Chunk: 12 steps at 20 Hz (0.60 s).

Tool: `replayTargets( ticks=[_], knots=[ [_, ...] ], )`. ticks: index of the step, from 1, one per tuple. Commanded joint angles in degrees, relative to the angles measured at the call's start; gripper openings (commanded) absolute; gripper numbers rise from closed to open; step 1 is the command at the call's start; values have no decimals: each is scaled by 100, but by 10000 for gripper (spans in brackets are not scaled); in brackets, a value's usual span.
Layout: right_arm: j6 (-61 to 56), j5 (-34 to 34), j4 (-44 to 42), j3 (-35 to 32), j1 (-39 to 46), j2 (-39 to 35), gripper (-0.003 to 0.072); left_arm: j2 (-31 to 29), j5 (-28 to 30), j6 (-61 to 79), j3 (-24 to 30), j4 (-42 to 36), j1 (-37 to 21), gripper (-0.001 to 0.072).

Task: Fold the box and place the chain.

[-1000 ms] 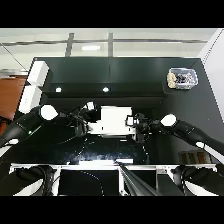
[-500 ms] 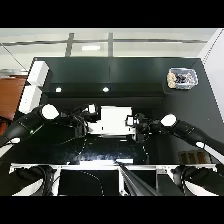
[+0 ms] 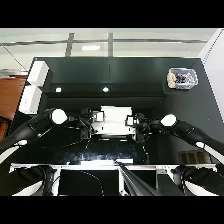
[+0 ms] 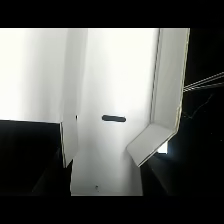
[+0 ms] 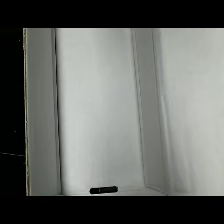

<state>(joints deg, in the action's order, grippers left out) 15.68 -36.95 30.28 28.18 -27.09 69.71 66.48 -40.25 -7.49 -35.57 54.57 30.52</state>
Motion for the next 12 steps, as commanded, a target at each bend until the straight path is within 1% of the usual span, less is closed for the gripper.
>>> replayTargets(
  ticks=[1,3,5,6,7,8,12],
  knots=[
    [0,-2,0,0,0,-2,622,7,55,20,4,-144,55,485],
    [0,-2,0,0,0,-2,622,7,61,22,4,-374,55,484],
    [0,0,0,0,0,-2,622,7,57,20,4,-435,52,485],
    [0,0,0,0,0,-2,622,7,11,20,4,-455,55,473],
    [0,0,0,0,0,-2,622,7,-90,20,4,-461,52,402],
    [0,0,0,0,0,-2,622,7,-195,20,4,-455,52,373],
    [0,0,0,0,0,-2,622,7,-219,-50,4,-474,50,373]
  ],
)
